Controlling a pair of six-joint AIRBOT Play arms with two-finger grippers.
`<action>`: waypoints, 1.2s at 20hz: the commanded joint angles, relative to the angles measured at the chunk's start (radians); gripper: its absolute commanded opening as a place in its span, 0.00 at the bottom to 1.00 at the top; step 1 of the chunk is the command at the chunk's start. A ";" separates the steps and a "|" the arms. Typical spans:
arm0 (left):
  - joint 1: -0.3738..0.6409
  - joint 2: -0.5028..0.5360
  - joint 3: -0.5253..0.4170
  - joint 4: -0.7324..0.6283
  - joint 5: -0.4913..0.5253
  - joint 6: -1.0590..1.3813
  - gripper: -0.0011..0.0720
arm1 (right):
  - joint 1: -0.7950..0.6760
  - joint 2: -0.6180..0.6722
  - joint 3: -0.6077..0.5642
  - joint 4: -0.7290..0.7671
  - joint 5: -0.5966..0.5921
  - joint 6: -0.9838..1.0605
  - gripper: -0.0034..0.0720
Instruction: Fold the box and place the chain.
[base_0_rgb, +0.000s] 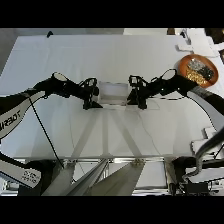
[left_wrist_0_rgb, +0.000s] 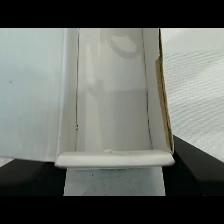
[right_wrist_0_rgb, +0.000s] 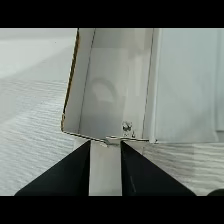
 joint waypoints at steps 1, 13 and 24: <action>-0.001 0.000 0.000 0.000 0.000 0.000 0.25 | 0.001 -0.001 0.000 0.025 -0.017 -0.001 0.26; -0.001 0.000 0.000 0.000 0.000 0.000 0.25 | 0.034 -0.015 0.000 0.076 -0.041 0.000 0.15; -0.001 0.000 0.000 0.000 0.000 0.000 0.25 | 0.034 -0.015 0.000 0.079 -0.017 0.011 0.59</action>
